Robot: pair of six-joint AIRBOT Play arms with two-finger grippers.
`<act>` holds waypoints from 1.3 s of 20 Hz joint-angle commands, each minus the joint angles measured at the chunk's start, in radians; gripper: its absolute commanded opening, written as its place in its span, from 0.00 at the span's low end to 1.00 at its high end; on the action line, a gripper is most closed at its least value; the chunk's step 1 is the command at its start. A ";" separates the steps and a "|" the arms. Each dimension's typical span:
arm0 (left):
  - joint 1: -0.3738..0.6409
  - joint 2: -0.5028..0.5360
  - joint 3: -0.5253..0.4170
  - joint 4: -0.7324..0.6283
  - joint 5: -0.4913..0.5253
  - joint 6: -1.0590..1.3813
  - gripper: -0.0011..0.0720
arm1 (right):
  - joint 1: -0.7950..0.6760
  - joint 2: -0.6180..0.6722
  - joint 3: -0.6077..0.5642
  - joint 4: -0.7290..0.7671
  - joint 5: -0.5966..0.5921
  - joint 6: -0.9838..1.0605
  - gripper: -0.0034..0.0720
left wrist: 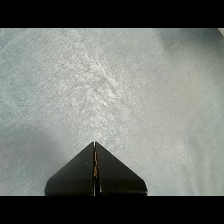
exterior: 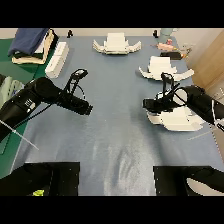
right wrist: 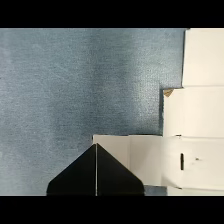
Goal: Fold the box.
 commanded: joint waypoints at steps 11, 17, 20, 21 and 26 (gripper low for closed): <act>0.000 0.001 0.000 0.000 0.000 0.000 0.04 | 0.000 -0.001 0.001 0.000 0.000 0.000 0.05; 0.000 0.001 0.000 0.000 0.000 0.000 0.04 | 0.000 -0.001 0.001 0.003 -0.004 0.000 0.05; -0.001 0.001 0.000 0.000 0.005 0.000 0.04 | 0.000 -0.001 0.001 0.046 -0.006 0.000 0.05; -0.001 0.001 0.000 0.000 0.014 0.000 0.04 | 0.000 -0.002 0.001 0.054 -0.016 0.001 0.05; -0.001 0.001 0.000 -0.016 0.023 0.000 0.04 | -0.094 0.010 0.194 -0.126 0.222 -0.001 0.59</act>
